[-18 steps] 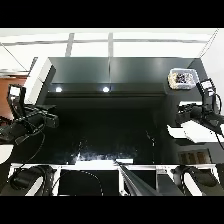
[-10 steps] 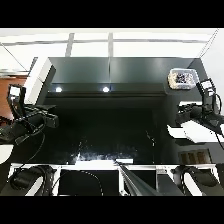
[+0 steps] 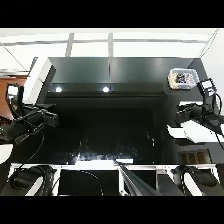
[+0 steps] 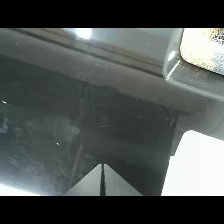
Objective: Fold the box and place the chain.
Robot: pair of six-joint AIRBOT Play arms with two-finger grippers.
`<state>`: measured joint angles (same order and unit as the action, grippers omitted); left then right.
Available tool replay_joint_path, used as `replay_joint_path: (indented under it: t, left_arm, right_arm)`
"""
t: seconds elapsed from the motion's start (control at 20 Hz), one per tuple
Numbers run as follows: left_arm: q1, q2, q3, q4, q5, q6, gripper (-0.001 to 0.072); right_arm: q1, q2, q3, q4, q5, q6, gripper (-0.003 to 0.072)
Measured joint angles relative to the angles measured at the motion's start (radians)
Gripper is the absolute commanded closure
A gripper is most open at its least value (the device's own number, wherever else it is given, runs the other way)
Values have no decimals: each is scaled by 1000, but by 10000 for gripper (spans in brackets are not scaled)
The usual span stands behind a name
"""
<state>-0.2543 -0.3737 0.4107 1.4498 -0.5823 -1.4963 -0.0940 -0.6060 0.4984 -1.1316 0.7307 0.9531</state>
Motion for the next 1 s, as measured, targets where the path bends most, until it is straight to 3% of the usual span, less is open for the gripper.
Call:
replay_joint_path:
  t: [0.1,0.15,0.2,0.25,0.3,0.35,0.5,0.65,0.85,1.0]
  left_arm:
    - [0,0,0,-11,49,0,679]
    - [0,0,0,-16,79,0,678]
    - [0,-1,0,-19,110,0,678]
    - [0,-6,0,-23,149,0,641]
    - [0,-13,0,-26,185,0,357]
    - [0,-24,0,-33,227,0,11]
    - [-7,-72,0,-59,322,-2,3]
    - [-19,-126,1,-82,360,-3,3]
    - [-40,-174,1,-98,362,-3,3]
    - [-46,-201,1,-105,362,-3,4]
  right_arm:
    - [0,0,0,51,-17,0,665]
    - [0,0,0,81,-28,0,399]
    - [1,-1,0,111,-42,0,-6]
    - [2,-2,0,134,-61,0,-20]
    - [3,-3,0,145,-84,-1,-19]
    - [2,-4,0,148,-111,5,-19]
    - [-51,-33,50,64,-198,153,-18]
    - [-208,-145,203,-133,-190,359,-18]
    - [-517,-391,447,-333,-36,536,-18]
    - [-738,-541,547,-402,97,610,-18]
